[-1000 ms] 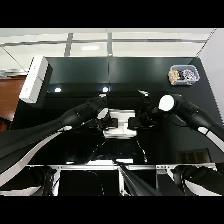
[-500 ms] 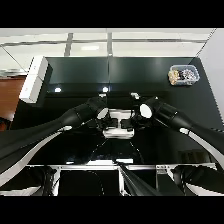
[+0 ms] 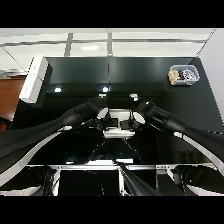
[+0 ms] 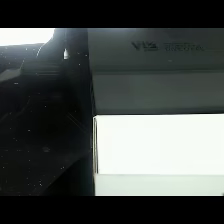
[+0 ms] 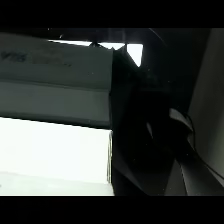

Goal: Fold the box and place the chain.

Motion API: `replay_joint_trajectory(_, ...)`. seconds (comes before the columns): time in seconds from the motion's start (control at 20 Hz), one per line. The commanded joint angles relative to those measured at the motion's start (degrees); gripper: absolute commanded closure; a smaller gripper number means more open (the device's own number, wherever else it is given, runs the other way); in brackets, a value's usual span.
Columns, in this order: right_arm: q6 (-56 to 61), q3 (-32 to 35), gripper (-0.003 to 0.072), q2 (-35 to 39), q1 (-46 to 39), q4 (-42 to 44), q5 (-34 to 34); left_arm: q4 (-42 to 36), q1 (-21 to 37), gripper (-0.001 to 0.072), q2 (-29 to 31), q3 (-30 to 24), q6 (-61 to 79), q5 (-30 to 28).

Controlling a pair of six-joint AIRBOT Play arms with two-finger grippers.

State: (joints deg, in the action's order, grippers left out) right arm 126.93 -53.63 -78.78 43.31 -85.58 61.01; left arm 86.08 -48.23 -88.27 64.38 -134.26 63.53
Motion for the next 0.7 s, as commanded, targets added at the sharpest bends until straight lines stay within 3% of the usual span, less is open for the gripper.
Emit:
replay_joint_trajectory(0.0,0.8,0.0,0.0668,0.0,0.5,-1.2,0.4,0.2,0.0,0.0684,0.0,0.0,0.3,0.0)
replay_joint_trajectory(0.05,0.8,0.0,0.0664,0.0,0.5,-1.1,0.5,0.2,0.0,0.0684,0.0,0.0,0.3,0.0)
replay_joint_trajectory(0.15,1.0,0.0,0.0472,0.0,0.3,0.1,0.4,0.2,0.0,0.0685,0.0,0.0,0.3,0.0)
replay_joint_trajectory(0.4,1.0,0.0,0.0481,-0.1,0.3,0.0,0.2,0.2,0.0,0.0684,0.0,0.0,0.3,0.0)
replay_joint_trajectory(0.45,1.0,0.0,0.0502,-0.3,0.3,0.0,0.2,0.2,0.0,0.0684,0.0,0.0,0.3,0.0)
replay_joint_trajectory(0.5,0.9,0.0,0.0663,-0.6,0.3,0.0,0.2,0.2,0.0,0.0684,0.0,0.0,0.3,0.0)
replay_joint_trajectory(0.65,1.0,0.0,0.0669,-0.7,-0.1,1.6,0.2,0.2,0.0,0.0684,0.0,0.0,0.3,0.0)
